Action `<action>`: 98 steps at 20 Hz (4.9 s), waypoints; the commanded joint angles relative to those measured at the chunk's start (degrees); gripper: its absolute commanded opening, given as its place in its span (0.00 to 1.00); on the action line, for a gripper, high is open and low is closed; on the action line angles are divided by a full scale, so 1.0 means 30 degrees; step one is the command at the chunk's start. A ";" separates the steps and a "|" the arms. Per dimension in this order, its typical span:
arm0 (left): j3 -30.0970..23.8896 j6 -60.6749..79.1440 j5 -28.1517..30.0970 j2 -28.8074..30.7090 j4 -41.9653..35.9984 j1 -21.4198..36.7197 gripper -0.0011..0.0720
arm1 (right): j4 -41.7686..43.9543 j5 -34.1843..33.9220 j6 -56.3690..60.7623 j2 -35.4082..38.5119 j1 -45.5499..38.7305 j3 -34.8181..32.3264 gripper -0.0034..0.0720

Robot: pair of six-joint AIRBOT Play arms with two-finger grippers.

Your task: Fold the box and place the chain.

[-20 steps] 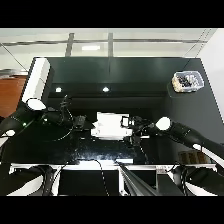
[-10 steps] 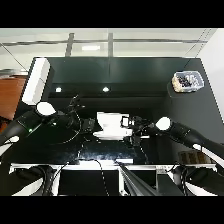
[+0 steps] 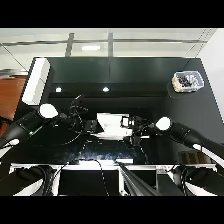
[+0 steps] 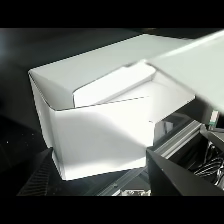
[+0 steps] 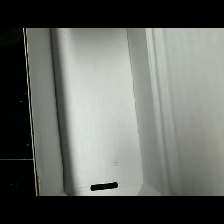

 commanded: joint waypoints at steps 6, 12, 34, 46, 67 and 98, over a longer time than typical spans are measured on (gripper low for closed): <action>0.0736 0.0466 -0.1428 0.0015 0.0058 -0.0029 0.98 | -0.0007 0.0015 -0.0007 -0.0015 0.0000 0.0000 0.60; 0.1224 0.0517 -0.1931 0.0022 0.0495 0.0044 0.98 | -0.0007 0.0015 -0.0007 -0.0015 0.0000 0.0007 0.60; 0.1268 0.3271 -0.4685 0.2084 0.1297 0.7133 0.05 | -0.0007 0.0022 -0.0007 -0.0015 0.0000 0.0000 0.60; -0.3876 0.4444 -0.1741 -0.0146 -0.0175 0.9653 0.05 | -0.0015 0.0022 -0.0007 -0.0015 0.0000 0.0000 0.60; -0.2302 0.4969 -0.0882 -0.0328 -0.4911 0.4131 0.72 | -0.0022 0.0015 -0.0007 -0.0015 0.0000 0.0000 0.60; -0.0510 -0.4677 0.3286 -0.0313 0.2827 -0.2011 0.68 | -0.0022 0.0015 -0.0007 -0.0015 0.0000 0.0000 0.60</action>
